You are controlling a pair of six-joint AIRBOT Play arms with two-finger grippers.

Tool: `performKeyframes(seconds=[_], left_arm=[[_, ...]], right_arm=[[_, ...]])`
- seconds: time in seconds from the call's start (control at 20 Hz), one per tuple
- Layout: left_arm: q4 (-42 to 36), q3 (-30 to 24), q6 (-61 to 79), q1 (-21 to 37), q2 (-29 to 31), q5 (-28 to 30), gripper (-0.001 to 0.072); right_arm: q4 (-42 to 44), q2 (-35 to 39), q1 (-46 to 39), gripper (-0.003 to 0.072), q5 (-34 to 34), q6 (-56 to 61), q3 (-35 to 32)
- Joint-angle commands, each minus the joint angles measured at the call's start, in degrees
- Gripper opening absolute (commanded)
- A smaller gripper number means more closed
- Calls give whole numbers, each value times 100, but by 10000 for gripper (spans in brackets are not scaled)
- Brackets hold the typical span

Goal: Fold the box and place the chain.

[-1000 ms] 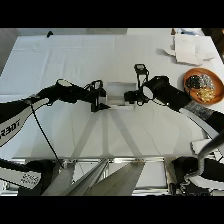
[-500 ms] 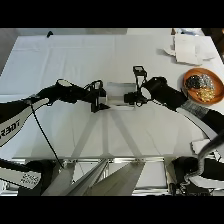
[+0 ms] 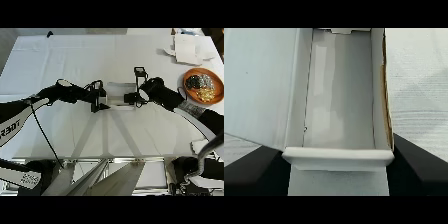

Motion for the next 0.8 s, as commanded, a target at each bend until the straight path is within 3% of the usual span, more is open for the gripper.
performKeyframes(seconds=[0.0,0.15,0.2,0.35,0.5,0.7,0.75], left_arm=[[2,2,0,2,-2,2,368],[2,2,0,2,-2,2,368],[2,2,0,2,-2,2,368],[2,2,0,2,-2,2,368],[2,2,0,2,-2,2,368],[2,2,0,2,-2,2,368],[2,2,0,2,-2,2,368]], right_arm=[[-153,-57,74,324,-4,162,2],[-157,-146,74,313,-7,299,2],[-162,-186,74,255,-22,483,2],[-155,-315,76,235,-114,887,2],[-157,-372,122,15,-151,914,2],[-151,-369,146,21,-162,918,2],[-151,-365,146,122,-162,916,2]])
